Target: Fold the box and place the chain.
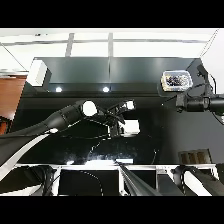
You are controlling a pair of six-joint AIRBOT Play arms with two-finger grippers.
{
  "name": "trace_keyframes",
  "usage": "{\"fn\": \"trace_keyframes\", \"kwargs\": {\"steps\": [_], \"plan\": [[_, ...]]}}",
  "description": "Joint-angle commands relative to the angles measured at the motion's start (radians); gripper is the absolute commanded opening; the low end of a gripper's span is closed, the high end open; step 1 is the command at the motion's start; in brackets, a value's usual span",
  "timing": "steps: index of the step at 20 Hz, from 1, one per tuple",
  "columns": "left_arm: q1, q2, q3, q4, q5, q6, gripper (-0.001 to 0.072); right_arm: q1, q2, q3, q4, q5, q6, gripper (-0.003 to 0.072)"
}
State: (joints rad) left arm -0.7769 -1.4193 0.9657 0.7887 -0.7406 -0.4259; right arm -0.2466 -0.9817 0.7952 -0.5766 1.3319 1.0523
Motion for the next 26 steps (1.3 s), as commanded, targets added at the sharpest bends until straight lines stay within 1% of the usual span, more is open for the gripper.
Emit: {"fn": "trace_keyframes", "kwargs": {"steps": [1,5,8,12,14,16,17,18,19,21,23,25,26], "plan": [[-0.005,-0.004,0.000,0.015,0.010,0.000,0.0705,-0.001,0.001,0.000,0.000,-0.006,-0.002,0.0011],[-0.016,-0.031,0.000,0.016,0.020,0.000,0.0705,-0.001,0.001,0.000,0.000,-0.007,-0.002,0.0011],[-0.041,-0.060,0.000,0.020,0.057,0.000,0.0705,-0.001,0.001,0.000,0.000,-0.010,-0.002,0.0011],[-0.079,-0.088,0.000,0.113,0.130,0.000,0.0705,-0.001,0.001,0.000,-0.001,-0.010,-0.002,0.0011],[-0.093,-0.089,0.000,0.135,0.164,0.000,0.0705,-0.001,0.001,0.000,-0.001,-0.011,-0.002,0.0011],[-0.094,-0.088,0.000,0.146,0.157,-0.001,0.0690,-0.001,0.001,0.000,0.000,-0.012,-0.002,0.0011],[-0.092,-0.084,0.000,0.151,0.140,-0.002,0.0571,-0.001,0.001,0.000,0.000,-0.012,-0.002,0.0011],[-0.087,-0.073,0.001,0.168,0.098,-0.002,0.0306,-0.001,0.001,0.000,0.000,-0.011,-0.002,0.0011],[-0.080,-0.059,0.000,0.200,0.063,-0.031,0.0243,-0.001,0.001,0.000,0.000,-0.011,-0.002,0.0011],[-0.034,-0.017,0.000,0.311,-0.016,-0.213,0.0243,-0.001,0.001,0.000,0.000,-0.011,-0.002,0.0011],[0.055,0.031,-0.002,0.419,-0.141,-0.357,0.0243,-0.001,0.001,0.000,0.000,-0.011,-0.002,0.0011],[0.191,0.079,-0.014,0.494,-0.282,-0.471,0.0243,-0.001,0.001,0.000,-0.001,-0.012,-0.002,0.0011],[0.278,0.105,-0.023,0.520,-0.348,-0.528,0.0243,-0.001,0.001,0.000,-0.001,-0.012,-0.005,0.0011]]}}
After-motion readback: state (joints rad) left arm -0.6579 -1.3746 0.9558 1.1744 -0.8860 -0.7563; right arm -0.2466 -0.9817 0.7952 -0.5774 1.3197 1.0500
